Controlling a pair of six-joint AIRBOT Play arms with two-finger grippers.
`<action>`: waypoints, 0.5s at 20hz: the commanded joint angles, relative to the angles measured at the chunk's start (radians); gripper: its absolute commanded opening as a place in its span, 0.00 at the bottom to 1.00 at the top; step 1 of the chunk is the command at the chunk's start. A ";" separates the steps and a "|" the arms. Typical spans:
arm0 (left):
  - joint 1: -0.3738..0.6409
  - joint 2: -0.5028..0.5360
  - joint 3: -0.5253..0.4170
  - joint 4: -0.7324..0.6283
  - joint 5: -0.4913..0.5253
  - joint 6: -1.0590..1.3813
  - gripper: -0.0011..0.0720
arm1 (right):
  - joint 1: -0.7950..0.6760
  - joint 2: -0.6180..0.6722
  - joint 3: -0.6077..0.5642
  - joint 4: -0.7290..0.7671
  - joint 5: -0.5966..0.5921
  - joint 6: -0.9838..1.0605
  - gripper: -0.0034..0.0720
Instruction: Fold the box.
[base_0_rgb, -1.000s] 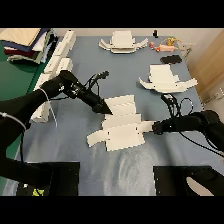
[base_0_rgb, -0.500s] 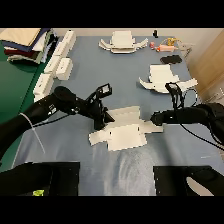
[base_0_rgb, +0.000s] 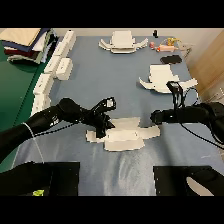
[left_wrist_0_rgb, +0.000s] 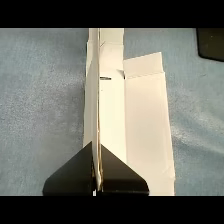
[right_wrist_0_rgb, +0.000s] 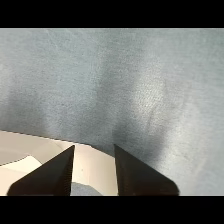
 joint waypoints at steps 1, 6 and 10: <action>-0.005 -0.003 -0.006 0.019 -0.003 -0.005 0.03 | 0.000 0.001 0.001 0.000 0.001 0.004 0.57; -0.004 -0.004 0.026 0.028 -0.056 -0.004 0.03 | 0.000 0.001 0.001 0.000 0.000 0.004 0.57; -0.004 -0.004 0.095 0.029 -0.098 -0.023 0.03 | 0.000 0.001 0.001 0.000 -0.003 0.004 0.57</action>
